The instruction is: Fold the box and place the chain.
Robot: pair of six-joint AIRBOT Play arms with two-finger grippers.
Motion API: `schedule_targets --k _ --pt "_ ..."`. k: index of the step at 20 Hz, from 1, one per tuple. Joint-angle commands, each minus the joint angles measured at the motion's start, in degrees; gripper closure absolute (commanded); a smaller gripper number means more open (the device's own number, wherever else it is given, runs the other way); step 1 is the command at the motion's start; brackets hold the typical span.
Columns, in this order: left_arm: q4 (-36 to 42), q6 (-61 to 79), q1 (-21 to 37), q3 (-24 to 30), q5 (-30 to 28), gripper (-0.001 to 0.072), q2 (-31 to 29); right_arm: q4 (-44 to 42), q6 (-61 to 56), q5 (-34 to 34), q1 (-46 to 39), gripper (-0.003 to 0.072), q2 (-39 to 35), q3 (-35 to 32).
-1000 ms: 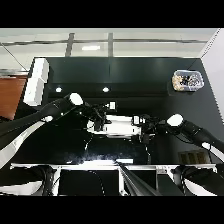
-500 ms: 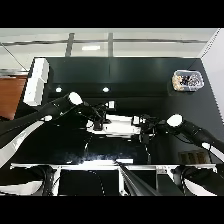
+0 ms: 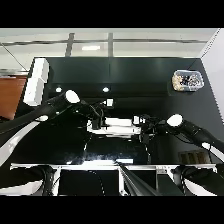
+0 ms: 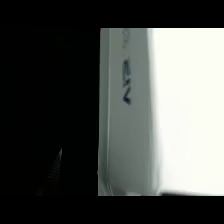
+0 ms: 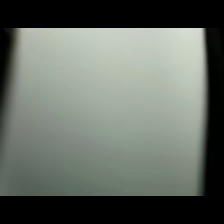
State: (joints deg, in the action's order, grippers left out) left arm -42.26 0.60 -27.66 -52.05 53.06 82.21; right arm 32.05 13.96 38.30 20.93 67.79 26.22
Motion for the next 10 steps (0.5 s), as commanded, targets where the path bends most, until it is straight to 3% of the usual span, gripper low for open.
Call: schedule_targets --k 1,3,5,6,7,8,10 --pt "-8.04 -10.56 2.25 -0.09 4.37 0.016 -5.81 0.13 0.04 0.24 0.02 0.0267 0.0 0.04" --pt "-14.6 -17.07 3.8 -0.09 8.55 0.016 -9.94 0.66 0.26 0.74 0.02 0.0471 0.0 0.04" --pt "-19.63 -22.58 4.26 -0.09 12.94 0.0195 -13.03 0.81 0.44 1.25 0.02 0.0493 0.0 0.04" --pt "-20.06 -26.18 4.2 -0.09 15.3 0.039 -13.68 0.81 0.44 1.25 0.02 0.0493 0.0 0.04" --pt "-18.93 -28.26 4.0 -0.07 18.67 0.0691 -13.73 0.81 0.46 1.25 0.02 0.0493 0.0 0.04" --pt "-17.05 -28.3 3.56 0.28 22.58 0.0685 -13.49 0.81 0.44 1.25 0.02 0.0493 0.0 0.04" --pt "-11.17 -31.26 1.9 2.54 23.96 0.0685 -13.44 0.81 0.44 1.25 0.02 0.0493 0.0 0.04"
